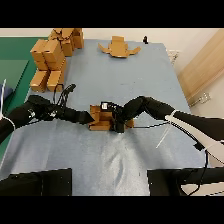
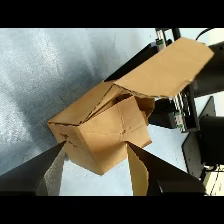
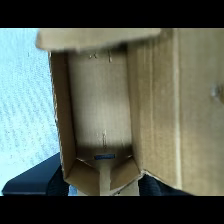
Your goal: Fold the box.
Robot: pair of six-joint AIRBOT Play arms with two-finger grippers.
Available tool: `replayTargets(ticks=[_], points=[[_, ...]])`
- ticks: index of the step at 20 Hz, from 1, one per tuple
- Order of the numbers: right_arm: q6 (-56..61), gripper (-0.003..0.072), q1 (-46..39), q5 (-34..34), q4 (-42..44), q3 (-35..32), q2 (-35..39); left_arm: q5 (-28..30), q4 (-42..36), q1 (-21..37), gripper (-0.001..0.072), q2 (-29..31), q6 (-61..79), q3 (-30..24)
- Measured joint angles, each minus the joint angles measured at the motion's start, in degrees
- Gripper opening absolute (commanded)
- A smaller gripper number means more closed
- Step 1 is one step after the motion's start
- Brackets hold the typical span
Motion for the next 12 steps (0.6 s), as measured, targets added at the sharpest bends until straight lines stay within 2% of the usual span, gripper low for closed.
replayTargets(ticks=[5,12], points=[[0.0,0.0008,0.0,0.0,0.0,0.0,0.0,2.8,4.7,-3.6,0.0585,0.0,-12.5,1.8],[0.0,0.0008,0.0,0.0,0.0,0.0,0.0,4.5,25.0,-12.5,0.0583,0.0,-38.3,9.2]])
